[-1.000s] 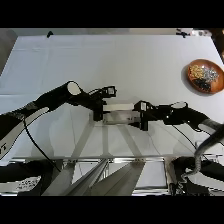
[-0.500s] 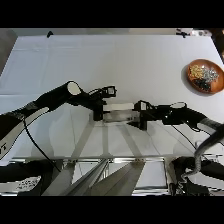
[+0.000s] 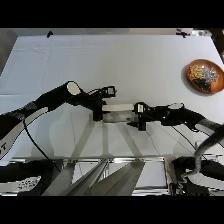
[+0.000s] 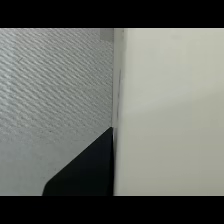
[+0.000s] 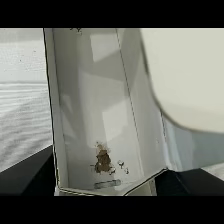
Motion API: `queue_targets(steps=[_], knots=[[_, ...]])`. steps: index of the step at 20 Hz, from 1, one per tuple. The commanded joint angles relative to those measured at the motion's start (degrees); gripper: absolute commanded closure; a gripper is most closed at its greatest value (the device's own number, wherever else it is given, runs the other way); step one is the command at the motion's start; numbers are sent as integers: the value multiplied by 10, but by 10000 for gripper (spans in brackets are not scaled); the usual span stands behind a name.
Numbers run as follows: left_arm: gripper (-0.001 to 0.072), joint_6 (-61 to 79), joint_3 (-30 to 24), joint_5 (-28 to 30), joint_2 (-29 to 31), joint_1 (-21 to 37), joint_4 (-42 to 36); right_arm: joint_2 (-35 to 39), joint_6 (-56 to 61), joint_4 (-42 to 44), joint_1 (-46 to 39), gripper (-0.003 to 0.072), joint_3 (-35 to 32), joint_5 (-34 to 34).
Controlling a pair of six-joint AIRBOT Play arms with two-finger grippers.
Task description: Fold the box and place the chain.
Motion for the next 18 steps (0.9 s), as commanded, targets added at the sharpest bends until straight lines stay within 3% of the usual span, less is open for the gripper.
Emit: queue_targets(steps=[1,18], knots=[[694,0,0,2,0,0,0,0,-3,-2,2,159,0,-3],[694,0,0,2,0,0,0,27,-6,-29,1,168,0,-3]])
